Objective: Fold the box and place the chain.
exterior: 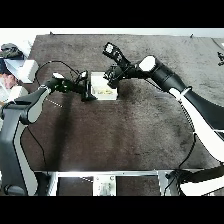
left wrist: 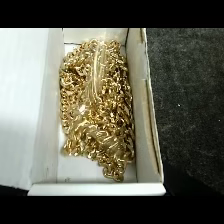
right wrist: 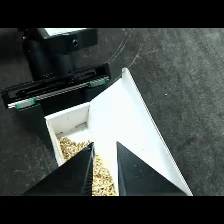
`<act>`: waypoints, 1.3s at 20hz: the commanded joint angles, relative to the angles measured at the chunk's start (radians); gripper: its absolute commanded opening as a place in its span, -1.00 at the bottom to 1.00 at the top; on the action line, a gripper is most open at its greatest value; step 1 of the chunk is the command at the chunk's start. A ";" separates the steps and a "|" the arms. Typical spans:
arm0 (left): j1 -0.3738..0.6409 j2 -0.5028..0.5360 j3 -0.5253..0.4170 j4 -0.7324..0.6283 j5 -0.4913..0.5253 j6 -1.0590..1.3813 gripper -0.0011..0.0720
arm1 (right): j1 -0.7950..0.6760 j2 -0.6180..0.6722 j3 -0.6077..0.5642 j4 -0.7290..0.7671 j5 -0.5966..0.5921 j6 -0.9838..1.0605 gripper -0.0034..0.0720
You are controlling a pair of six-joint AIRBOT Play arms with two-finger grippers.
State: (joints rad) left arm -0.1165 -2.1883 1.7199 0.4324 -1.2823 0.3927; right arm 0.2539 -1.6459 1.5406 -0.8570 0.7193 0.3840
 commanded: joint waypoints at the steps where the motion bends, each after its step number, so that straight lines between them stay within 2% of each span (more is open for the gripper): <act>1: 0.000 0.000 0.000 0.000 0.000 0.000 -0.35 | -0.021 -0.003 0.001 -0.010 -0.106 0.045 -0.37; 2: 0.000 0.000 0.000 0.000 0.000 0.000 -0.35 | -0.029 -0.003 0.001 -0.010 -0.132 0.082 -0.49; 7: 0.000 0.000 0.000 0.000 0.001 0.000 -0.35 | -0.124 -0.016 0.013 0.019 -0.092 0.117 -0.49; 8: 0.000 0.000 0.000 0.000 0.000 0.000 -0.35 | -0.150 -0.035 0.038 0.043 -0.058 0.117 -0.49; 9: 0.000 0.000 0.000 0.000 0.000 0.000 -0.35 | -0.177 -0.063 0.078 0.077 -0.004 0.116 -0.61; 10: 0.000 0.000 0.000 0.000 0.000 0.000 -0.35 | -0.199 -0.096 0.121 0.117 0.048 0.104 -0.61; 12: 0.000 0.000 0.000 0.000 0.001 0.000 -0.35 | -0.232 -0.173 0.218 0.175 0.140 0.080 -0.76; 17: 0.000 0.000 0.000 0.000 0.001 0.000 -0.35 | -0.252 -0.353 0.409 0.185 0.328 0.080 -0.76; 20: 0.000 0.000 0.000 0.000 0.001 0.000 -0.35 | -0.251 -0.398 0.433 0.204 0.416 0.023 -0.76; 23: 0.000 0.000 0.000 0.000 0.000 0.000 -0.35 | -0.251 -0.399 0.433 0.255 0.544 -0.058 -0.72; 26: 0.000 0.000 0.000 0.000 0.000 0.000 -0.35 | -0.249 -0.399 0.433 0.256 0.614 -0.151 -0.71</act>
State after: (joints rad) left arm -0.1165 -2.1883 1.7199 0.4324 -1.2819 0.3927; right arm 0.0055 -2.0361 1.9663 -0.6209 1.2263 0.3325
